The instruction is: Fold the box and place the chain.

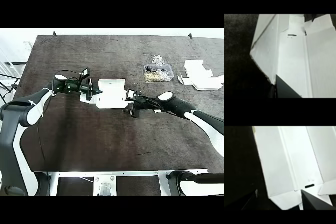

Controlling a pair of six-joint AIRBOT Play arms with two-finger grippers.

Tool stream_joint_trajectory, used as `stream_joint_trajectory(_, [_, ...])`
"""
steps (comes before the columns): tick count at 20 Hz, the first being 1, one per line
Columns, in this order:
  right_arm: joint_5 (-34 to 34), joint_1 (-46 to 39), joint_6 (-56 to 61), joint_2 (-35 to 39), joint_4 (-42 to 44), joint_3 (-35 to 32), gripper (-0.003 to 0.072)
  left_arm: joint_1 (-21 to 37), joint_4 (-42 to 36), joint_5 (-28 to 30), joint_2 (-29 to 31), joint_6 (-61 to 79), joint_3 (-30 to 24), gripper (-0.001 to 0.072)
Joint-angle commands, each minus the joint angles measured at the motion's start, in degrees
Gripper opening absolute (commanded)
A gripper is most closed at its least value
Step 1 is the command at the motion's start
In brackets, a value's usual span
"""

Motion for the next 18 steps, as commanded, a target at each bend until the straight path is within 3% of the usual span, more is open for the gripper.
stream_joint_trajectory(1, [-0.5,0.4,0.0,-2.7,-0.5,2.8,0.0647,0.0,0.0,0.0,0.0,0.0,0.0,0.0020])
stream_joint_trajectory(13, [-0.2,-1.8,5.1,-3.9,0.0,10.5,0.0647,0.0,0.0,-0.1,0.0,0.0,0.0,0.0020])
stream_joint_trajectory(18, [7.0,-4.4,5.4,-6.6,-0.3,13.6,0.0647,0.0,0.0,-0.4,0.0,0.0,0.0,0.0020])
